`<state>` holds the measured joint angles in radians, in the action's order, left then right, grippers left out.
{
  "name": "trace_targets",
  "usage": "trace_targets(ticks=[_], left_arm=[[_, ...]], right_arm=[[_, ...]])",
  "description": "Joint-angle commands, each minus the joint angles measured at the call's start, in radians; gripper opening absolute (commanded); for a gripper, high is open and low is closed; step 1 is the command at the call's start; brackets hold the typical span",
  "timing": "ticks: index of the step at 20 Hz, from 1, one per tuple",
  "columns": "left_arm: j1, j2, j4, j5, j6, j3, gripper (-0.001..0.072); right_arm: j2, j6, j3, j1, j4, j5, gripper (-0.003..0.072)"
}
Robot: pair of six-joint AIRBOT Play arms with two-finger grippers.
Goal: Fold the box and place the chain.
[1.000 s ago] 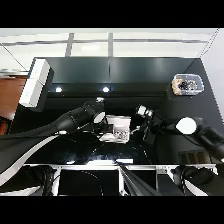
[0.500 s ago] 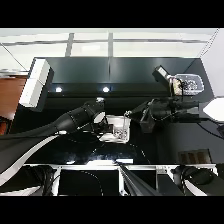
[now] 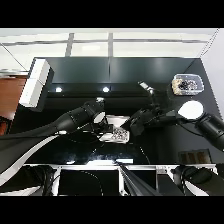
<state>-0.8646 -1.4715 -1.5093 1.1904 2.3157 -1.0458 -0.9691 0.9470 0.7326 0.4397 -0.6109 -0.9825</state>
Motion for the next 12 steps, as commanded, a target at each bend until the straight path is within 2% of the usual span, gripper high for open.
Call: trace_targets(ticks=[1,5,12], left_arm=[[0.0,0.0,0.004,0.0,0.0,0.0,0.0031],[0.0,0.0,0.003,-0.004,0.002,-0.001,0.0032],[0.001,0.0,-0.001,-0.04,0.102,-0.032,0.0034]], right_arm=[[0.029,0.005,0.042,-0.115,-0.045,-0.086,0.0432],[0.095,0.003,0.061,-0.245,-0.045,-0.171,0.0432],[0.104,0.003,0.061,-0.271,-0.059,-0.214,0.0432]])
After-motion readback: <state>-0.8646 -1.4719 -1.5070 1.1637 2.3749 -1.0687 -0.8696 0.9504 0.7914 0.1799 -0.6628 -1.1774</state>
